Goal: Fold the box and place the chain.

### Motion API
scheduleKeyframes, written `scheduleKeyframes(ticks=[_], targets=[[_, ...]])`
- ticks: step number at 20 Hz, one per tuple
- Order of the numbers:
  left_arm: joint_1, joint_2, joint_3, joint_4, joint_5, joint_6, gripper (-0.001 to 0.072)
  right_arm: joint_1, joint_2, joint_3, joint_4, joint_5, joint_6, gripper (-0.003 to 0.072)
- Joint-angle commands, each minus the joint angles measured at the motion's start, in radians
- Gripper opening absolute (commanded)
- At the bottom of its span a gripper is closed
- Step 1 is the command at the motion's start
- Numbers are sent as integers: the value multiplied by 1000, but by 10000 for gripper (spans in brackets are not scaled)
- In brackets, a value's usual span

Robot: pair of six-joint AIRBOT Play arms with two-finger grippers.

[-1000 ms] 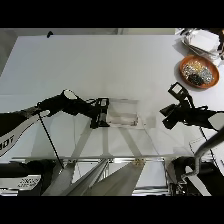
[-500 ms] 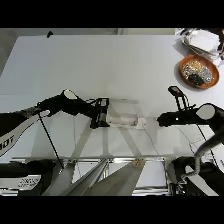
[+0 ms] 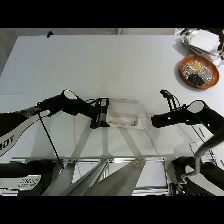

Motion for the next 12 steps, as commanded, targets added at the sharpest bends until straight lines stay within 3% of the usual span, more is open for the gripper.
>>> scheduleKeyframes(ticks=[1, 4, 6, 10, 12], targets=[[0, 0, 1, 0, 0, 0, 343, 1, -12, -1, 120, 38, -65, 23], [0, 0, 1, 0, 0, 0, 343, 1, -3, 0, 155, 51, -69, 26], [0, 0, 1, 0, 0, 0, 343, 1, 15, 0, 156, 54, -68, 99], [0, 0, 1, 0, 0, 0, 343, 1, 76, 2, 168, 58, -68, 146], [0, 0, 1, 0, 0, 0, 343, 1, 92, 2, 167, 71, -68, 212]])
